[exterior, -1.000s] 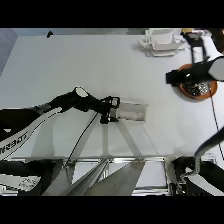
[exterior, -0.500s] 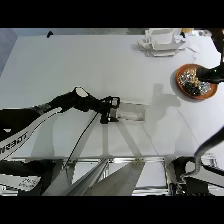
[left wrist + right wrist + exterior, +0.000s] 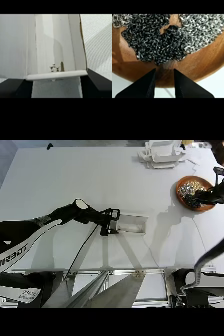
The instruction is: Fold the box and place the chain.
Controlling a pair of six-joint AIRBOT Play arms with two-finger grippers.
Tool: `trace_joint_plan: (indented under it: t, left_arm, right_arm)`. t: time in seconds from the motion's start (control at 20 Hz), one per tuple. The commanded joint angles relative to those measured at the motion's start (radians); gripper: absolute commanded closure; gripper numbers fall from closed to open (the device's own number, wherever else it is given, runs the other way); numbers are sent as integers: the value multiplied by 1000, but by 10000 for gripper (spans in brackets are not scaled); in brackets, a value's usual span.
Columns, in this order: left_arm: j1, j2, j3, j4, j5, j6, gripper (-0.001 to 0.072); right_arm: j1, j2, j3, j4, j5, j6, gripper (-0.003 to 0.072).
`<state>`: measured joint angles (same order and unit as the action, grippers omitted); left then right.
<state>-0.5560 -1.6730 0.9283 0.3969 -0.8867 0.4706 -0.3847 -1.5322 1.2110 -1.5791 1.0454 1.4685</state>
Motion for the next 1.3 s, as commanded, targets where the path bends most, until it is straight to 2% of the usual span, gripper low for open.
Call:
trace_joint_plan:
  t: [0.0,0.2,0.45,0.55,0.65,0.7,0.9,0.95,1.05,1.25]
  left_arm:
    - [1,0,0,0,0,0,504]
    - [1,0,0,0,0,0,504]
    - [1,0,0,0,0,0,504]
    - [1,0,0,0,0,0,504]
    - [1,0,0,0,0,0,504]
    - [1,0,0,0,0,0,504]
    - [1,0,0,0,0,0,504]
    - [1,0,0,0,0,0,504]
    - [1,0,0,0,0,0,504]
    - [1,0,0,0,0,0,504]
  right_arm:
    - [-4,-47,0,42,-21,-13,447]
    - [-4,-50,0,110,-88,-39,470]
    - [-4,-63,0,113,-109,-38,471]
    - [-4,-76,0,113,-99,-37,532]
    - [-4,-80,0,109,-97,-37,548]
    - [-4,-80,0,105,-96,-37,603]
    - [-4,-86,0,87,-88,-26,611]
    - [-4,-88,0,87,-85,-27,658]
    - [-4,-84,0,87,-80,-36,672]
    - [-4,9,0,87,-43,-95,672]
